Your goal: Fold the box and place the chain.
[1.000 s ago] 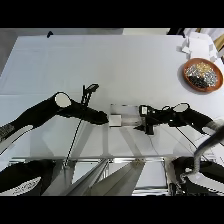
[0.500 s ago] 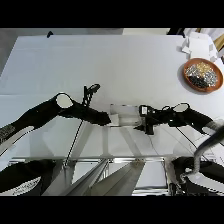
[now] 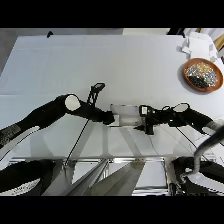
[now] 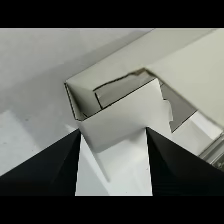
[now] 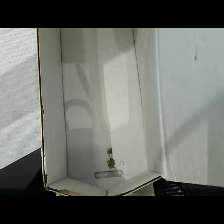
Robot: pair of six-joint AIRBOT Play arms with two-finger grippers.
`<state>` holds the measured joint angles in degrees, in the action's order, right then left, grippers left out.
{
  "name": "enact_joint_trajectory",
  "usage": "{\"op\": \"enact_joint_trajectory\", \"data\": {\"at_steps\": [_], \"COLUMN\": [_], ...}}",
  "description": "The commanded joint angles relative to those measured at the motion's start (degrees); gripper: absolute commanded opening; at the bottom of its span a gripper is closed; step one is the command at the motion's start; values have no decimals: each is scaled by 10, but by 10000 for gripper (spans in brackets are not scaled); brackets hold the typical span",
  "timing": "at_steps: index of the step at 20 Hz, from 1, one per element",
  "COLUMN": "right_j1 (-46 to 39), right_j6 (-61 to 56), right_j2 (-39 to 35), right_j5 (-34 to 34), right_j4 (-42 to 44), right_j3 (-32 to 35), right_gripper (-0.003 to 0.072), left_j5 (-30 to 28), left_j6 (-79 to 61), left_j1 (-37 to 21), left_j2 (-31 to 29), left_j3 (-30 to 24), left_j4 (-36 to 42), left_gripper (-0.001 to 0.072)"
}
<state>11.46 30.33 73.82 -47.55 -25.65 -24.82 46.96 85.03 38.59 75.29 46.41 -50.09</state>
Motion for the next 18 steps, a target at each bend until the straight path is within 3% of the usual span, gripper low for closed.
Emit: {"op": "enact_joint_trajectory", "data": {"at_steps": [1,4,6,9,18], "right_j1": [0,0,0,0,0], "right_j6": [0,0,0,0,0], "right_j2": [0,0,0,0,0], "right_j5": [0,0,0,0,0], "right_j4": [0,0,0,0,0], "right_j3": [0,0,0,0,0], "right_gripper": [380,380,380,380,380], "left_j5": [2,4,2,28,78], "left_j6": [68,110,164,258,398], "left_j1": [28,40,48,63,106], "left_j2": [14,21,23,33,98], "left_j3": [30,43,43,55,154], "left_j4": [-59,-81,-104,-175,-263], "left_gripper": [463,468,510,511,500]}}
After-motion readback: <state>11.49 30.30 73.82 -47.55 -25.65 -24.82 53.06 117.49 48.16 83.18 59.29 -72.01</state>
